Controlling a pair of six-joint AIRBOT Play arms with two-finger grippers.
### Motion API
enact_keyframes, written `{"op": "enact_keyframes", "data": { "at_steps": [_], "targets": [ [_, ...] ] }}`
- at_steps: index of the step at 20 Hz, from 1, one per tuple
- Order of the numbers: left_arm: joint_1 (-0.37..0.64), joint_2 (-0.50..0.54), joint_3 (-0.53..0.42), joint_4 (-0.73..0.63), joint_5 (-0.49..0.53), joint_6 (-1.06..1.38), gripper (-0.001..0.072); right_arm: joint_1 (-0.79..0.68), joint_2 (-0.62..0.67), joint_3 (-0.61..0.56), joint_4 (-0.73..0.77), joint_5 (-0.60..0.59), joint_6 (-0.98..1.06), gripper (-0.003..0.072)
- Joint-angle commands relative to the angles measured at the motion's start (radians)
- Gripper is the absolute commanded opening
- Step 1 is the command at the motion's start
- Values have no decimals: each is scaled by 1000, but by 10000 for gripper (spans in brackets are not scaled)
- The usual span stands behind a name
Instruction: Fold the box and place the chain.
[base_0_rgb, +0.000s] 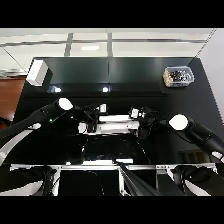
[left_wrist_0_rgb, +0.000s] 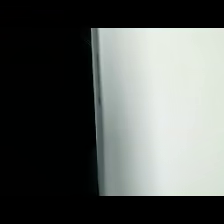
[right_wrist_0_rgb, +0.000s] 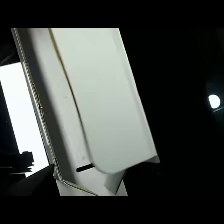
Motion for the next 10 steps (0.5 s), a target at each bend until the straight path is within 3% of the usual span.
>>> {"op": "enact_keyframes", "data": {
  "at_steps": [1, 5, 10],
  "targets": [
    [0, 0, 0, 0, -1, 0, 25, -29, -35, 1, 121, 19, -145, 714],
    [0, 0, 0, 0, 0, -1, 25, -28, -112, 1, 247, 71, -329, 714],
    [0, 0, 0, 0, 0, 0, 25, -28, -182, 1, 246, 87, -429, 714]
  ]
}}
